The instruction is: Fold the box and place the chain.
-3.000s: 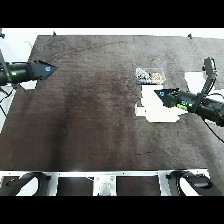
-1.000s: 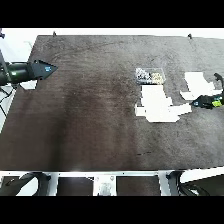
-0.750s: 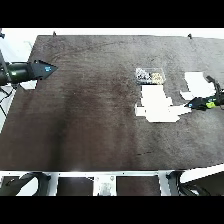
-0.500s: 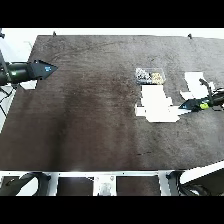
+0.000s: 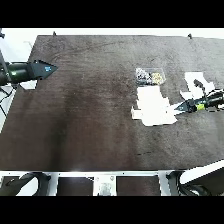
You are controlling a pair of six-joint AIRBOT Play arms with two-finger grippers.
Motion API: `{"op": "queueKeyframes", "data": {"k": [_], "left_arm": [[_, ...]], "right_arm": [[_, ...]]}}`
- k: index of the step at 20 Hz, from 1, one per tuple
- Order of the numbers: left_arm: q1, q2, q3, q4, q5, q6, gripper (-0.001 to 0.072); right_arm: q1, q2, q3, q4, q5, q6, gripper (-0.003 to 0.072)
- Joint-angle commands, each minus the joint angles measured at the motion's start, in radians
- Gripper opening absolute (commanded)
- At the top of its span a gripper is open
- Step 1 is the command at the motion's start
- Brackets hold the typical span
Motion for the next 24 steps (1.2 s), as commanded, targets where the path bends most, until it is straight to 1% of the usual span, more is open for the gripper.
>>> {"op": "queueKeyframes", "data": {"k": [1,3,4,5,7,9,11,13,14,15,18,20,24], "left_arm": [[0.0,0.0,0.0,0.0,0.0,0.0,0.046],[0.0,0.0,0.0,0.0,0.0,0.0,0.0461],[0.0,0.0,0.0,0.0,0.0,0.0,0.0461],[0.0,0.0,0.0,0.0,0.0,0.0,0.0461],[0.0,0.0,0.0,0.0,0.0,0.0,0.046],[0.0,0.0,0.0,0.0,0.0,0.0,0.046],[0.0,0.0,0.0,0.0,0.0,0.0,0.0461],[0.0,0.0,0.0,-0.001,0.001,0.0,0.0461],[0.0,0.0,0.0,-0.013,0.013,0.0,0.046],[0.0,0.0,0.0,-0.032,0.048,0.0,0.0461],[0.0,0.0,0.0,-0.049,0.118,0.0,0.0461],[0.0,0.0,0.0,-0.049,0.154,0.0,0.046],[0.0,0.0,0.0,-0.056,0.185,0.0,0.0461]], "right_arm": [[0.012,0.078,-0.117,0.152,0.017,-0.005,0.0007],[0.058,0.151,-0.231,0.267,-0.034,-0.004,0.0007],[0.098,0.184,-0.28,0.296,-0.064,-0.004,0.0006],[0.152,0.217,-0.328,0.323,-0.108,0.0,0.0006],[0.27,0.254,-0.385,0.375,-0.177,0.019,0.0006],[0.396,0.257,-0.386,0.41,-0.242,0.032,0.0007],[0.498,0.257,-0.384,0.418,-0.35,0.074,0.0006],[0.561,0.257,-0.383,0.424,-0.452,0.121,0.0006],[0.583,0.257,-0.382,0.441,-0.486,0.128,0.0007],[0.601,0.257,-0.381,0.461,-0.511,0.128,0.0007],[0.637,0.256,-0.373,0.512,-0.551,0.128,0.0007],[0.655,0.256,-0.356,0.512,-0.564,0.128,0.0006],[0.666,0.256,-0.342,0.515,-0.58,0.136,0.0007]]}}
